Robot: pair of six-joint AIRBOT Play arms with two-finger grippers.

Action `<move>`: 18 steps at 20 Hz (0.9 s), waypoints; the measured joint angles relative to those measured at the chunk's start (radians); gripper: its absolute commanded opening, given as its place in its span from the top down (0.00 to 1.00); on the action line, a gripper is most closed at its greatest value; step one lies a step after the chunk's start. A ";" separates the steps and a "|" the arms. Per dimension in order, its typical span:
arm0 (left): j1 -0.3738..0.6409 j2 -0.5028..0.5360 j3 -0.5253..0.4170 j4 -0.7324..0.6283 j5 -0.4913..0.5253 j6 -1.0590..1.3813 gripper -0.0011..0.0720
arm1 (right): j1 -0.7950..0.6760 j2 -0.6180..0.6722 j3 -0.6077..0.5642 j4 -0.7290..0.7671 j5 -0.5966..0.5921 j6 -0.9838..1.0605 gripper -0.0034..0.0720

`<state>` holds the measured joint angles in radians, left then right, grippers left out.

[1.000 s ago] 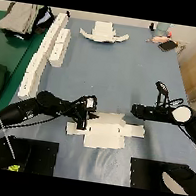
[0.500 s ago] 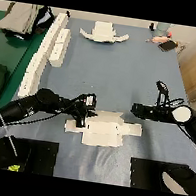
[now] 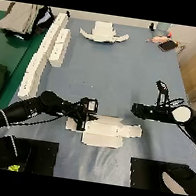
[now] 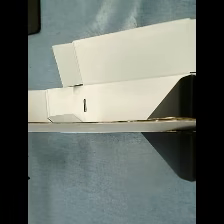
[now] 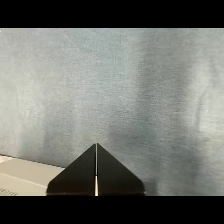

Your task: Fold the box.

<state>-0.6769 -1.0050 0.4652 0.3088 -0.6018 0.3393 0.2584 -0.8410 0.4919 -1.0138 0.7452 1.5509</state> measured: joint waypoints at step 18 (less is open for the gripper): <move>-0.002 -0.030 -0.005 -0.017 -0.068 -0.078 0.96 | 0.023 0.000 0.001 -0.003 0.018 -0.005 0.95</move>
<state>-0.6792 -1.0351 0.4603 0.2916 -0.6693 0.2615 0.2810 -0.8410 0.4927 -1.0172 0.7635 1.5463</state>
